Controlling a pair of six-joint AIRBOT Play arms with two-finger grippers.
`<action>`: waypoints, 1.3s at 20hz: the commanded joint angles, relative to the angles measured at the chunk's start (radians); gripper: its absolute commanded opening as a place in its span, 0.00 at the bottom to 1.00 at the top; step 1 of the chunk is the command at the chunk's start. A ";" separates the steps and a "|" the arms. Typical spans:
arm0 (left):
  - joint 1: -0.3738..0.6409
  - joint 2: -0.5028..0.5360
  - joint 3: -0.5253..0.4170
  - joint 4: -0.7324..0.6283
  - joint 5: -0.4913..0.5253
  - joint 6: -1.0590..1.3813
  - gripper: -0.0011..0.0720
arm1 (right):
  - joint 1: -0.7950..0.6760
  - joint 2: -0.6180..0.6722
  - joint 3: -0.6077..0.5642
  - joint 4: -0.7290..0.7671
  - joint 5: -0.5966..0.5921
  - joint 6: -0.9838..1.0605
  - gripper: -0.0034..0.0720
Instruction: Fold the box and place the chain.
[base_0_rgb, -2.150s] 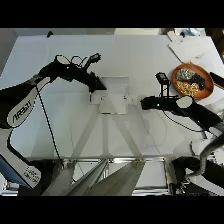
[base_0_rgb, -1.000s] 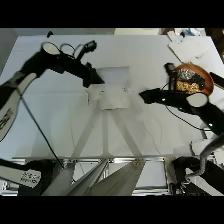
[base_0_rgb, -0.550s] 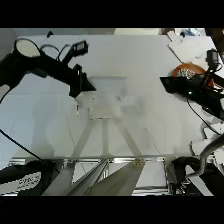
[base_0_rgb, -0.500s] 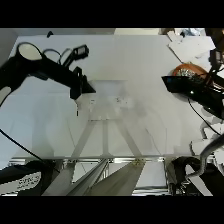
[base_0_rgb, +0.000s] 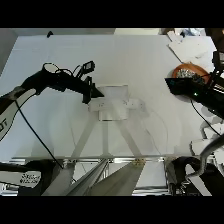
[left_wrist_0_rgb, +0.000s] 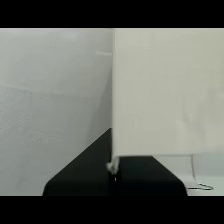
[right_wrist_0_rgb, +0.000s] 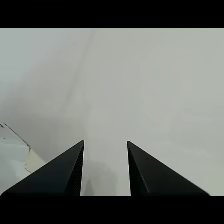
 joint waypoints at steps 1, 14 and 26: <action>0.000 -0.073 -0.003 -0.041 0.026 0.075 0.02 | -0.001 0.001 0.001 -0.011 0.005 0.000 0.41; -0.013 -0.106 -0.002 0.060 0.047 0.114 0.02 | -0.001 0.001 0.001 -0.030 0.005 0.000 0.41; -0.013 -0.106 -0.002 0.060 0.053 0.115 0.03 | -0.001 0.001 0.001 -0.028 0.035 -0.056 0.41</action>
